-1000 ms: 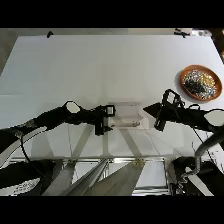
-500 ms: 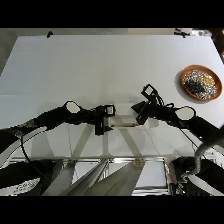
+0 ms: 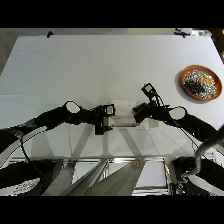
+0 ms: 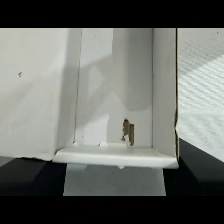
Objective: Fold the box and place the chain.
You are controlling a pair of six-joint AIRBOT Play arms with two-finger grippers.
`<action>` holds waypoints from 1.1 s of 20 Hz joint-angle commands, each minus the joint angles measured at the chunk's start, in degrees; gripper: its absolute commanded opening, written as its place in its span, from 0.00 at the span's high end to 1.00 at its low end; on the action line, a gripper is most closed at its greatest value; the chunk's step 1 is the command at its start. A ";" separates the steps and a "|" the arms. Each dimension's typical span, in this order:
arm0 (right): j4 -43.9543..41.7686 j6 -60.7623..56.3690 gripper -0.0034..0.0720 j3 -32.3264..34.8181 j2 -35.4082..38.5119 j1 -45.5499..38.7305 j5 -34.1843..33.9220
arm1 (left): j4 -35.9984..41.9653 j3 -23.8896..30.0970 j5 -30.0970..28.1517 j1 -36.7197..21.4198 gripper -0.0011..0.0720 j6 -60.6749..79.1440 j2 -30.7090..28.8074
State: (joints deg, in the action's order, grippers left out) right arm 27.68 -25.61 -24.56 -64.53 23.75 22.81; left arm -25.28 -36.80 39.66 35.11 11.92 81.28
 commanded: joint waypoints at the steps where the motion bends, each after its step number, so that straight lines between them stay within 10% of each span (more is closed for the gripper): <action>1: 0.79 -1.60 0.94 0.02 -0.22 0.11 5.25 | -0.07 0.00 0.00 -0.02 0.48 0.09 0.00; 12: 10.78 -2.05 0.94 -4.72 16.06 0.11 10.16 | -0.07 0.00 0.00 0.00 0.48 0.09 0.00; 19: 54.16 -4.46 0.94 -4.70 24.46 0.11 34.73 | -0.07 0.00 0.00 -0.02 0.48 0.09 0.00; 22: 60.98 -4.39 0.84 -4.66 23.52 0.00 33.79 | -0.07 0.00 0.00 -0.02 0.48 0.09 0.00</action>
